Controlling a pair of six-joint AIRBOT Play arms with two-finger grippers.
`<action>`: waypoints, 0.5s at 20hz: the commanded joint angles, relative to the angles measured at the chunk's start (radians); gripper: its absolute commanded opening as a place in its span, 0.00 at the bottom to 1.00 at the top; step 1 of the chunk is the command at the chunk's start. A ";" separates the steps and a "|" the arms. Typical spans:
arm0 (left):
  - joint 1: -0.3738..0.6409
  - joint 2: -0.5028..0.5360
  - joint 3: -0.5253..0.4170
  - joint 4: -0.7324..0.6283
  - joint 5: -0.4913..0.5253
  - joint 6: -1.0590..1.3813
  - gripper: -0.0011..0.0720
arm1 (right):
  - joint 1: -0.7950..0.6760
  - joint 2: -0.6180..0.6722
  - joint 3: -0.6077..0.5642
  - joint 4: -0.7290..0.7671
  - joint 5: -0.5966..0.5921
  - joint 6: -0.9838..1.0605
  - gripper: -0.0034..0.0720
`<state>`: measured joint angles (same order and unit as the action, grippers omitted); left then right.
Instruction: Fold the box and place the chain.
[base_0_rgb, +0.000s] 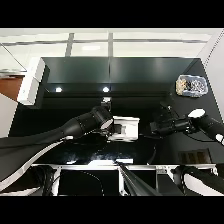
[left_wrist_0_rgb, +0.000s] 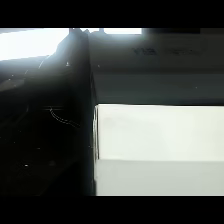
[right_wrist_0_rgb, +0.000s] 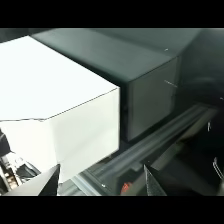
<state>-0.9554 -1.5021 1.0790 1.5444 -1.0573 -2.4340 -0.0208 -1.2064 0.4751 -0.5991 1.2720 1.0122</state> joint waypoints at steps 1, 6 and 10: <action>-0.002 0.000 0.001 -0.001 0.000 0.001 0.06 | 0.023 0.000 0.011 0.027 0.031 -0.011 0.86; -0.002 0.000 0.001 0.000 0.001 0.001 0.06 | 0.023 0.000 0.011 0.027 0.029 -0.013 0.84; -0.002 0.000 0.001 -0.001 0.000 0.001 0.06 | 0.085 0.000 0.011 0.072 -0.037 0.009 0.75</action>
<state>-0.9562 -1.5021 1.0790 1.5436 -1.0565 -2.4336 0.0269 -1.2068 0.4847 -0.5514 1.2804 1.0012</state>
